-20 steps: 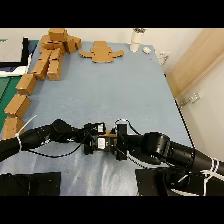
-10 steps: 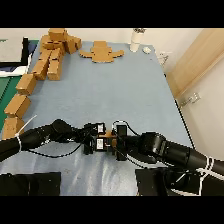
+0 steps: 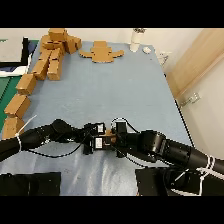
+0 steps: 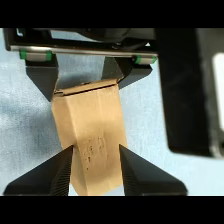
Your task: Fold the box.
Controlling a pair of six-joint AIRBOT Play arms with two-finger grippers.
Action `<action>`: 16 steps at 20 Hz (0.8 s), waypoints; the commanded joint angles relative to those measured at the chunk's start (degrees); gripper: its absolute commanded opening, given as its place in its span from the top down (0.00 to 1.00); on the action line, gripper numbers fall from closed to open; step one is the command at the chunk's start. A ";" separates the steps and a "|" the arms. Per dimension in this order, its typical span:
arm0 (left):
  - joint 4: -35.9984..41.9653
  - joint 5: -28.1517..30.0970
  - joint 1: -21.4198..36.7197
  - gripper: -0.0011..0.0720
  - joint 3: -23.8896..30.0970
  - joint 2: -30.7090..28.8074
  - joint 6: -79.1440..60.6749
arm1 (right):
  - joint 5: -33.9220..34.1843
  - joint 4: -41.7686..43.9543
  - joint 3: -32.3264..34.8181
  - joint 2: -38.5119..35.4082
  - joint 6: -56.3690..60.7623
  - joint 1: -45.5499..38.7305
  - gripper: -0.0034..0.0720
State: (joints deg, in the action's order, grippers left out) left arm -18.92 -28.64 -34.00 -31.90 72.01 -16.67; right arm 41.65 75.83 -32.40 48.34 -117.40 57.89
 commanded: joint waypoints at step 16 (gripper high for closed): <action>0.98 1.70 0.04 0.15 0.00 0.02 0.87 | 0.92 2.21 -0.26 -0.31 1.49 0.00 0.39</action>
State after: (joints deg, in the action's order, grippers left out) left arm -18.15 -27.49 -33.95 -31.90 72.01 -16.14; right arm 42.50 77.56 -32.62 48.10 -115.94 57.87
